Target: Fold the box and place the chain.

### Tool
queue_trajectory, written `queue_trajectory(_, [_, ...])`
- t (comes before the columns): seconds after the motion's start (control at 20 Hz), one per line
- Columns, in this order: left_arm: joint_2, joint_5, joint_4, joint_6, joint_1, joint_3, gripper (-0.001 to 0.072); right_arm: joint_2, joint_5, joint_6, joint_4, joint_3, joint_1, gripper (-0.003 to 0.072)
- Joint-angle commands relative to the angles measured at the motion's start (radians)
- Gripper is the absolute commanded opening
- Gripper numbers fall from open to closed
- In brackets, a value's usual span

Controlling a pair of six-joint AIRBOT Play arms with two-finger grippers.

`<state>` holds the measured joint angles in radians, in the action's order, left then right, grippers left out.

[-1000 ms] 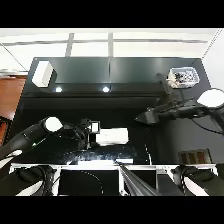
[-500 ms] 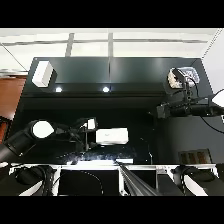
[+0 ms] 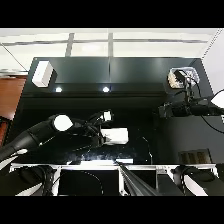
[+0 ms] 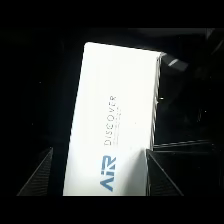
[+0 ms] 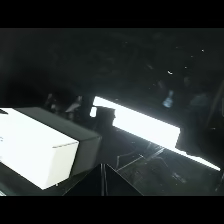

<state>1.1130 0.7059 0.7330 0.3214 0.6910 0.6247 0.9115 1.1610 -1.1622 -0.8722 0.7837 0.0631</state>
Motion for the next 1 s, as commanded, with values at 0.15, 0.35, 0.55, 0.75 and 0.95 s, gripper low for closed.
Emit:
queue_trajectory(0.15, [0.043,0.013,-0.001,0.001,0.015,0.023,0.0710,-0.001,-0.012,-0.013,-0.023,0.001,-0.001,0.0028])
queue_trajectory(0.35, [0.043,0.012,0.000,0.001,0.026,0.023,0.0710,-0.001,-0.023,-0.020,-0.022,0.001,-0.001,0.0028])
queue_trajectory(0.55, [0.043,0.012,0.000,0.001,0.040,0.023,0.0710,-0.001,-0.023,-0.023,-0.021,0.001,-0.001,0.0028])
queue_trajectory(0.75, [0.045,0.005,0.011,0.001,0.043,0.023,0.0710,-0.001,-0.021,-0.032,-0.019,0.001,-0.001,0.0028])
queue_trajectory(0.95, [0.083,-0.007,0.029,0.001,0.044,0.023,0.0710,-0.001,-0.022,-0.035,-0.019,0.001,-0.001,0.0028])
